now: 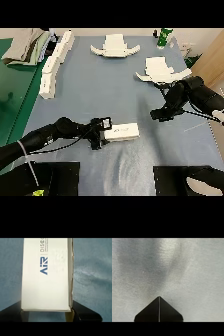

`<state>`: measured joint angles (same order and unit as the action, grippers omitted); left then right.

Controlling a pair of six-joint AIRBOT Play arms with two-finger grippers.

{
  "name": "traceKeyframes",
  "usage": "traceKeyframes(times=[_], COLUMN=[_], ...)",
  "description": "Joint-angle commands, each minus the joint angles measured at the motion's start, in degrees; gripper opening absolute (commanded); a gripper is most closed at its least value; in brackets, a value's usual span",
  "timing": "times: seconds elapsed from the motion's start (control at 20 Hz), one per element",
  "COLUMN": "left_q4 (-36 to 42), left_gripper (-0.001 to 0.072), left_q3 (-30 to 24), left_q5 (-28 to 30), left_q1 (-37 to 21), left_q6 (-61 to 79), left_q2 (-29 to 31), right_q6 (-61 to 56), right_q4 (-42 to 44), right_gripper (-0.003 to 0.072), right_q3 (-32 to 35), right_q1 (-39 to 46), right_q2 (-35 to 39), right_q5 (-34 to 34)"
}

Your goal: Fold the box.

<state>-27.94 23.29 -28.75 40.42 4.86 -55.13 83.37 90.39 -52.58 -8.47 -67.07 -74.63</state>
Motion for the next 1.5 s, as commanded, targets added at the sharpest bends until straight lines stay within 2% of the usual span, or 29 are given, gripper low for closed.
traceKeyframes(times=[0.0, 0.1, 0.25, 0.35, 0.45, 0.55, 0.65, 0.95, 1.3, 1.45], left_q4=[-7.37, -19.82, -42.45, -53.51, -55.6, -55.36, -54.99, -53.29, -53.02, -53.02], left_gripper=[0.0468, 0.0468, 0.0468, 0.0468, 0.0468, 0.0468, 0.0468, 0.0468, 0.0468, 0.0468], left_q3=[0.24, 0.24, 0.26, 0.26, 0.26, 0.15, 0.09, -0.33, -0.31, -0.26], left_q5=[0.22, -1.25, -6.4, -12.13, -18.14, -20.92, -20.68, -19.32, -7.63, -5.09], left_q1=[-3.37, -9.86, -24.06, -35.06, -45.42, -52.52, -55.28, -55.52, -55.52, -55.54], left_q6=[-17.22, -37.46, -63.87, -72.72, -73.46, -73.46, -73.46, -73.22, -72.81, -71.28], left_q2=[7.54, 12.83, 20.9, 24.83, 26.56, 26.56, 26.27, 19.65, 14.23, 11.26], right_q6=[0.0, 0.0, 0.02, 0.0, 0.0, 0.0, 0.0, 0.02, 0.02, 0.02], right_q4=[0.04, 0.04, 0.04, 0.04, 0.04, 0.04, 0.04, 0.04, 0.04, 0.04], right_gripper=[0.0008, 0.0007, 0.0008, 0.0007, 0.0007, 0.0008, 0.0008, 0.0008, 0.0007, 0.0008], right_q3=[-0.07, -0.07, -0.07, -0.07, -0.07, -0.07, -0.07, -0.07, -0.07, -0.07], right_q1=[0.04, 0.04, 0.04, 0.04, 0.04, 0.04, 0.04, 0.04, 0.04, 0.04], right_q2=[-0.04, -0.04, -0.04, -0.04, -0.04, -0.04, -0.04, -0.04, -0.04, -0.04], right_q5=[-0.02, -0.02, -0.02, -0.02, -0.02, -0.02, -0.02, -0.02, -0.02, -0.02])
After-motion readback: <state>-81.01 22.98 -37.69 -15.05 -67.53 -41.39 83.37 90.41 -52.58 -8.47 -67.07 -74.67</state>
